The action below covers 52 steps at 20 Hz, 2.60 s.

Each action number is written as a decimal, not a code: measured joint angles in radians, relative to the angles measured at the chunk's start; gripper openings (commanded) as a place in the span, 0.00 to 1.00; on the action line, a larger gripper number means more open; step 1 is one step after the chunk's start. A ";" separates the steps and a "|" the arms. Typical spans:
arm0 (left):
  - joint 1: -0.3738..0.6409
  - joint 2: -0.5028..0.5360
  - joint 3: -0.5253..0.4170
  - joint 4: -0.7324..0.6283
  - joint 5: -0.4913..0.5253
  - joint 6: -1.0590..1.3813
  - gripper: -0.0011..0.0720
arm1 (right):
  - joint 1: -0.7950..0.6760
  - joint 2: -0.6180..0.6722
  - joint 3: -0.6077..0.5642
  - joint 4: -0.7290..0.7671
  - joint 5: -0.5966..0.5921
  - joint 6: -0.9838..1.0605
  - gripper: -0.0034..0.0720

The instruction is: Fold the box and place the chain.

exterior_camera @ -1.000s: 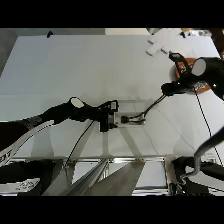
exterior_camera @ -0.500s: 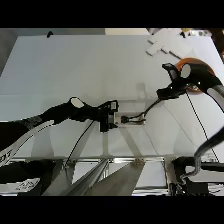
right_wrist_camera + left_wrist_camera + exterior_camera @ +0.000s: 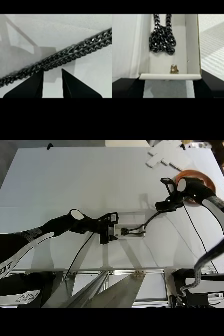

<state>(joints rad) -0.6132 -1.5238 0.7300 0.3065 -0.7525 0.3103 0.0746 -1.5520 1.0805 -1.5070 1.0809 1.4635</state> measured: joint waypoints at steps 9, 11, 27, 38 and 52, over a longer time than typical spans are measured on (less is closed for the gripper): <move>0.000 0.000 0.000 0.000 0.000 0.000 0.33 | 0.003 -0.019 0.000 -0.016 -0.015 0.014 0.06; 0.000 0.000 0.000 0.000 0.000 0.000 0.33 | 0.004 -0.014 0.000 -0.014 -0.015 0.011 0.06; 0.000 0.000 0.000 0.000 0.000 0.000 0.33 | 0.203 0.602 -0.001 0.068 0.281 -0.021 0.06; 0.000 0.000 0.000 0.000 0.000 0.000 0.33 | 0.590 0.750 -0.002 0.120 0.146 0.067 0.06; 0.000 0.000 0.000 0.000 0.000 0.000 0.33 | 0.638 0.474 -0.087 0.119 0.037 0.076 0.06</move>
<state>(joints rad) -0.6132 -1.5238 0.7300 0.3065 -0.7525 0.3099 0.7124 -1.0779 0.9939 -1.3876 1.1175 1.5398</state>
